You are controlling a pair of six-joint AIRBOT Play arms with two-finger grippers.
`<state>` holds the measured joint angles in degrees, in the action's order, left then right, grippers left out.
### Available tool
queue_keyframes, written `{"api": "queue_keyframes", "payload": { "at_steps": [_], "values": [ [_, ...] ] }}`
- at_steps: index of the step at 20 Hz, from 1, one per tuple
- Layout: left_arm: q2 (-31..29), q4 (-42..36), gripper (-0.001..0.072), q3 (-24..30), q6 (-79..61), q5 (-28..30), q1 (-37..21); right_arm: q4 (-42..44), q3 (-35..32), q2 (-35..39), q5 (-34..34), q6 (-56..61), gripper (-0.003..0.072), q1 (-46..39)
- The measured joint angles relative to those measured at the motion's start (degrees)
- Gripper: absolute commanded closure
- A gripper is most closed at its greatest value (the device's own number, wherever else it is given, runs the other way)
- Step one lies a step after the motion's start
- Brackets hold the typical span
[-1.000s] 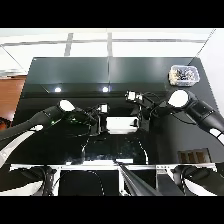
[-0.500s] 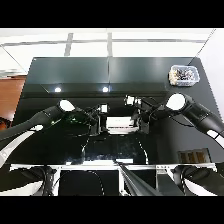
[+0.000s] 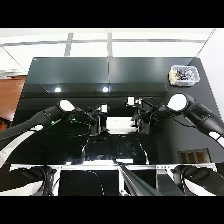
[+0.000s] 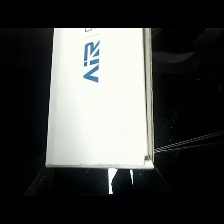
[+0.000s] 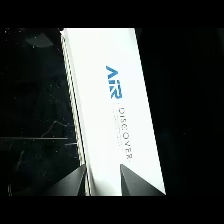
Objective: Fold the box and place the chain.
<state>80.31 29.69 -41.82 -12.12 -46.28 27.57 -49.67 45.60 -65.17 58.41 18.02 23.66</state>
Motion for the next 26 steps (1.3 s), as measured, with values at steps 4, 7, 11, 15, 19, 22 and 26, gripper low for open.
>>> {"api": "queue_keyframes", "payload": {
  "at_steps": [4, 7, 11, 15, 19, 22, 26],
  "values": [
    [0.0, 0.0, 0.0357, 0.0, 0.0, -0.1, 0.0, 0.0, 0.0, 0.3, 0.0, 0.0, 0.0457, 0.0],
    [0.0, 0.0, 0.0358, 0.0, 0.0, -0.1, 0.0, 0.0, 0.0, 0.3, 0.0, 0.0, 0.0457, 0.0],
    [0.0, 0.0, 0.0357, 0.0, -0.2, -0.1, 0.0, 0.0, -0.1, -0.4, -0.2, 0.0, 0.0457, 0.0],
    [0.0, 0.0, 0.0357, 0.0, -0.2, 0.0, 0.0, -2.4, -0.3, -1.0, 0.0, 1.4, 0.0457, 0.0],
    [0.0, 0.0, 0.0357, 0.0, 0.0, 0.0, 0.0, -6.1, -0.2, 0.5, 1.6, 5.2, 0.0457, 0.0],
    [0.0, 0.0, 0.0357, 0.0, 0.0, 0.0, 0.0, -6.8, 0.3, 3.4, 2.7, 9.7, 0.0459, 0.0],
    [0.0, 0.0, 0.0357, 0.0, 0.0, 0.0, 0.0, -5.1, -0.6, 5.8, 3.9, 24.4, 0.0669, -0.1]
  ]
}}
